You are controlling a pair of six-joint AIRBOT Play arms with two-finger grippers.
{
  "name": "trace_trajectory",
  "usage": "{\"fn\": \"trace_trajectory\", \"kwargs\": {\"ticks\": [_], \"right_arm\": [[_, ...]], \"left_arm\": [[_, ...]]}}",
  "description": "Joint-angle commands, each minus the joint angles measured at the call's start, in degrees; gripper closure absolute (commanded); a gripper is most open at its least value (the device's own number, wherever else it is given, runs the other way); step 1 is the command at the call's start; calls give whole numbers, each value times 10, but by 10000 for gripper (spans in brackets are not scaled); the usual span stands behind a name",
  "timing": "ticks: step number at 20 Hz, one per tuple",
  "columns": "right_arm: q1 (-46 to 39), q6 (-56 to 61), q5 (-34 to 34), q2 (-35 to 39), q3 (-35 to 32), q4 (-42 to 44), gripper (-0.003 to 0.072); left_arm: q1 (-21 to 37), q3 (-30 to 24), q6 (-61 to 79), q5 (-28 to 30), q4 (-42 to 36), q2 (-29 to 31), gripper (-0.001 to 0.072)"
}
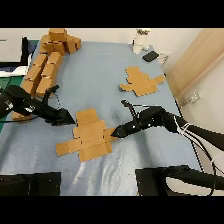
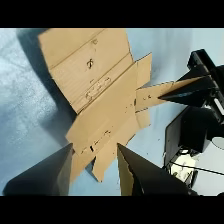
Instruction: Fold the box.
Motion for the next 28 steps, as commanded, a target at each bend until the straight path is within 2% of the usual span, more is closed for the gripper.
{"fn": "trace_trajectory", "kwargs": {"ticks": [1,3,11,14,21,24,25,26,28], "right_arm": [[6,-25,0,0,-8,28,683],[6,-28,-3,0,-9,30,683],[6,-27,-14,0,-9,32,683],[6,-27,-18,0,-9,32,683],[6,-27,-17,0,-9,30,683],[6,-27,-16,0,-9,30,682],[6,-26,-15,0,-8,30,683],[6,-22,-14,0,-9,30,682],[6,-21,-10,0,-9,30,683]], "left_arm": [[5,-36,26,41,-24,-5,287],[5,-36,37,52,-40,-25,287],[5,-28,177,63,-196,-126,288],[5,-19,212,30,-218,-148,288],[6,-17,273,-60,-222,-150,289],[5,-17,287,-78,-221,-150,291],[5,-17,289,-78,-221,-150,331],[5,-17,297,-82,-221,-150,428],[5,-17,300,-85,-219,-150,425]]}}
